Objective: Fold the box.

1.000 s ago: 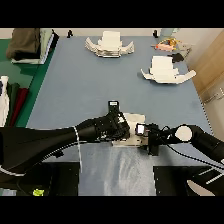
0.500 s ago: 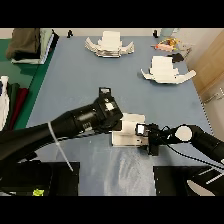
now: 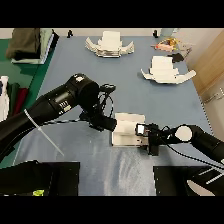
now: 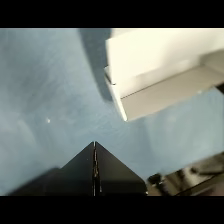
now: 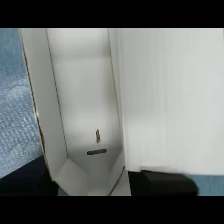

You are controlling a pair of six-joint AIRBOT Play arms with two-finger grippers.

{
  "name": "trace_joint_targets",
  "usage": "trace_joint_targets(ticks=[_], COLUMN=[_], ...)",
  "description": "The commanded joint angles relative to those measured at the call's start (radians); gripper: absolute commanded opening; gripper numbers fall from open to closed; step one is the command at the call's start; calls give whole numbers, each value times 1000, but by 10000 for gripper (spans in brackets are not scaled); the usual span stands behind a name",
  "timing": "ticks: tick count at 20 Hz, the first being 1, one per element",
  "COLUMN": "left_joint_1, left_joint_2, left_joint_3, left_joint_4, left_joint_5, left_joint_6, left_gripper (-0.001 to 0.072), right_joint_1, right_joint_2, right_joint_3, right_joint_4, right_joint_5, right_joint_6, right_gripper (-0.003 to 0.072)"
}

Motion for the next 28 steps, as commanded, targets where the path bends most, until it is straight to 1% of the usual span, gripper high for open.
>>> trace_joint_targets(ticks=[1, 2, 4, 5, 6, 9, 12, 13, 15, 18, 21, 26, 28], left_joint_1=[89, 133, 216, 249, 269, 282, 279, 274, 250, 202, 167, 116, 96], left_joint_2=[31, 56, 90, 97, 96, 96, 96, 97, 96, 95, 81, 43, 35], left_joint_3=[-63, -120, -235, -287, -329, -452, -573, -605, -651, -682, -687, -687, -687], left_joint_4=[-142, -162, -217, -249, -272, -380, -576, -637, -705, -779, -851, -931, -951], left_joint_5=[92, 144, 207, 228, 265, 400, 577, 615, 665, 725, 801, 816, 838], left_joint_6=[616, 729, 1028, 1167, 1254, 1474, 1706, 1774, 1873, 1926, 1927, 1987, 2005], left_gripper=[14, 14, 20, 316, 665, 676, 677, 677, 677, 677, 677, 677, 677], right_joint_1=[0, 0, 0, 0, 0, 0, 0, 0, 0, 0, 0, 0, 0], right_joint_2=[-1, -1, -1, -1, -1, -1, -1, -1, -1, -1, -1, -1, -1], right_joint_3=[0, 0, 0, 0, 0, 0, 0, 0, 0, 0, 0, 0, 0], right_joint_4=[0, 0, 0, 0, 0, 0, 0, 0, 0, 0, 0, 0, 0], right_joint_5=[0, 0, 0, 0, 0, 0, 0, 0, 0, 0, 0, 0, 0], right_joint_6=[0, 0, 0, 0, 0, 0, 0, 0, 0, 0, 0, 0, 0], right_gripper=[445, 446, 445, 446, 446, 446, 445, 446, 446, 446, 445, 446, 445])
